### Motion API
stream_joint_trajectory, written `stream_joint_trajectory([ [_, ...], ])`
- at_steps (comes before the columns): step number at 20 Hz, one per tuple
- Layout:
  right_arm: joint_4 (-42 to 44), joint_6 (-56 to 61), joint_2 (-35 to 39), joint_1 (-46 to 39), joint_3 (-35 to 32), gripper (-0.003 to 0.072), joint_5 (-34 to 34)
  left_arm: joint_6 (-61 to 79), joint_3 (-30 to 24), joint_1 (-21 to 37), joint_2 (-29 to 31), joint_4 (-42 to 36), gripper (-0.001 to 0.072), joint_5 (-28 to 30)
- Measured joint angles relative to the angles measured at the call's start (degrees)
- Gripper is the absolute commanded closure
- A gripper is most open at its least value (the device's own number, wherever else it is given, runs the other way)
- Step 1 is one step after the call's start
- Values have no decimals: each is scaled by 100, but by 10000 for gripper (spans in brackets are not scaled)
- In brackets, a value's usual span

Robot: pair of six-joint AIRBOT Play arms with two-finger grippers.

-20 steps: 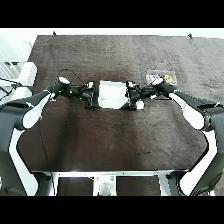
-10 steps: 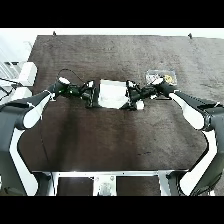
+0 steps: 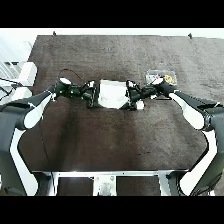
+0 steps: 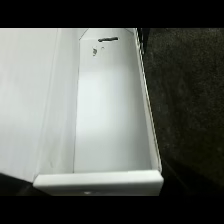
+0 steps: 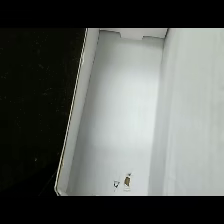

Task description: Fold the box and place the chain.

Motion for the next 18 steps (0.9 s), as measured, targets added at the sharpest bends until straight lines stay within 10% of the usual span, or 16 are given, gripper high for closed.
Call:
stream_joint_trajectory([
  [5,0,-4,0,0,0,172,0,7,0,-4,-39,-48,74,-4],
  [10,-2,-7,2,0,0,172,-9,24,0,-24,-48,-52,362,17],
  [18,-2,-7,2,0,2,173,-7,-28,0,-37,-48,-66,362,24],
])
